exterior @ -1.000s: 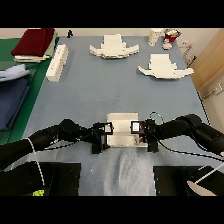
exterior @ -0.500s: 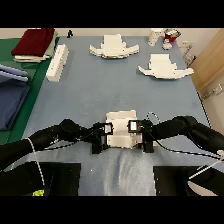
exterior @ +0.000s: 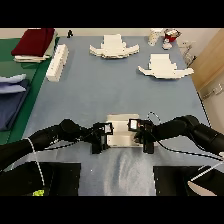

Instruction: Fold the box.

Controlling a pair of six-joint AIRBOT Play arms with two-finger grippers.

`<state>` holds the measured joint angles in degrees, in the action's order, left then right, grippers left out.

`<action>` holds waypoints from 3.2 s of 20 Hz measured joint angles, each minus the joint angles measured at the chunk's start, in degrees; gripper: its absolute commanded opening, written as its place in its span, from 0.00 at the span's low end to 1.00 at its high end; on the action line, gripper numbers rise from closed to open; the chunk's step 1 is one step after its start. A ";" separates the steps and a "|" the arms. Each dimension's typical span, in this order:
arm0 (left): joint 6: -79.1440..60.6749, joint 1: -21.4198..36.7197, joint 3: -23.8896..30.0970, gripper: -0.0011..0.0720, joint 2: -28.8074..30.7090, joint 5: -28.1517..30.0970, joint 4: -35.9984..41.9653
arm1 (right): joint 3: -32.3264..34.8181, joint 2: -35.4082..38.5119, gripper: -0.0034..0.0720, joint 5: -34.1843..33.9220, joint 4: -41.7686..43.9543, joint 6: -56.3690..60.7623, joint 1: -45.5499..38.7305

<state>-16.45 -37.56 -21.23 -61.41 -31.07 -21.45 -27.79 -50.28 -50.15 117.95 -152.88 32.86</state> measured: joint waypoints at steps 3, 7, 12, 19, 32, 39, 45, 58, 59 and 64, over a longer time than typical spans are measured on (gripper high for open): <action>0.00 0.00 0.00 0.72 0.00 0.00 0.00 | -1.05 2.03 0.05 -5.20 -7.48 14.36 -0.02; 0.00 0.00 0.00 0.72 0.00 0.02 0.00 | -2.89 4.66 0.05 -13.97 -18.43 34.73 -0.26; 0.00 0.00 0.00 0.72 0.00 0.02 0.00 | -4.66 5.90 0.05 -22.10 -33.97 64.52 -6.32; 0.00 0.00 0.00 0.72 0.00 0.02 0.00 | -4.39 0.70 0.05 -23.04 -19.56 68.30 -31.91; 0.00 0.00 0.00 0.72 0.00 0.02 0.02 | 1.42 -9.88 0.05 -19.21 8.44 53.94 -34.91; 0.00 0.00 0.00 0.72 0.00 0.02 0.02 | 0.28 -3.32 0.56 -22.64 11.26 53.40 -32.02; 0.00 0.00 0.00 0.72 0.00 0.02 0.02 | -0.09 -0.72 0.56 -23.12 13.31 53.33 -28.81; 0.00 0.00 0.00 0.72 0.00 0.00 0.00 | -2.60 -0.48 0.62 -7.74 2.80 66.03 -8.24; 0.00 0.00 0.00 0.72 0.00 0.00 0.02 | -3.34 -0.52 0.62 -7.34 0.17 68.67 -6.21; 0.00 0.00 0.00 0.72 0.00 0.00 0.00 | -8.22 -3.56 0.62 -6.56 -12.04 83.27 4.04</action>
<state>-16.45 -37.56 -21.23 -61.41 -31.07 -21.45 -36.01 -53.84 -56.71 105.91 -69.60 36.91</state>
